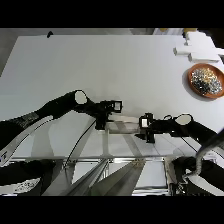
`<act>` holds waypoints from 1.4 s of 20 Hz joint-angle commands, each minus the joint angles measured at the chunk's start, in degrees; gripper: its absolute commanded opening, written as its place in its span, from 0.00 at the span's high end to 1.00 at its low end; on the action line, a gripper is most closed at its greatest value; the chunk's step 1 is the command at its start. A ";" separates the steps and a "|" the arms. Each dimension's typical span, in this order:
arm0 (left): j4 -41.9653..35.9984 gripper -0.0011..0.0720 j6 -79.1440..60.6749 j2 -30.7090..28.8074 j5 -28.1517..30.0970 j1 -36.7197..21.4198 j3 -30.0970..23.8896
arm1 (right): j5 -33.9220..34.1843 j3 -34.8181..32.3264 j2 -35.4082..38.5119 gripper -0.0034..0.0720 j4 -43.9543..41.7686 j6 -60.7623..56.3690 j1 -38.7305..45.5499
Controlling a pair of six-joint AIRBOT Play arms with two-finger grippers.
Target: Fold the box and place the chain.
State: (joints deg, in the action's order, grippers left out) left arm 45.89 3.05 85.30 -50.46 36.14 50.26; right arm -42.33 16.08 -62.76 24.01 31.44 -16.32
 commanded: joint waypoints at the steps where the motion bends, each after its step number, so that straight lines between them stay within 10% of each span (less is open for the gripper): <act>1: 0.00 0.97 -0.02 -0.02 0.07 0.02 0.02 | 0.11 0.00 0.02 0.56 0.15 0.13 0.02; 23: 0.04 0.97 0.00 -0.15 -0.17 0.00 0.02 | -0.33 0.00 0.04 0.56 0.81 -0.04 0.00; 28: 1.40 0.66 1.46 -2.14 -5.92 -0.24 0.02 | -0.35 0.00 0.02 0.56 0.79 -0.04 0.00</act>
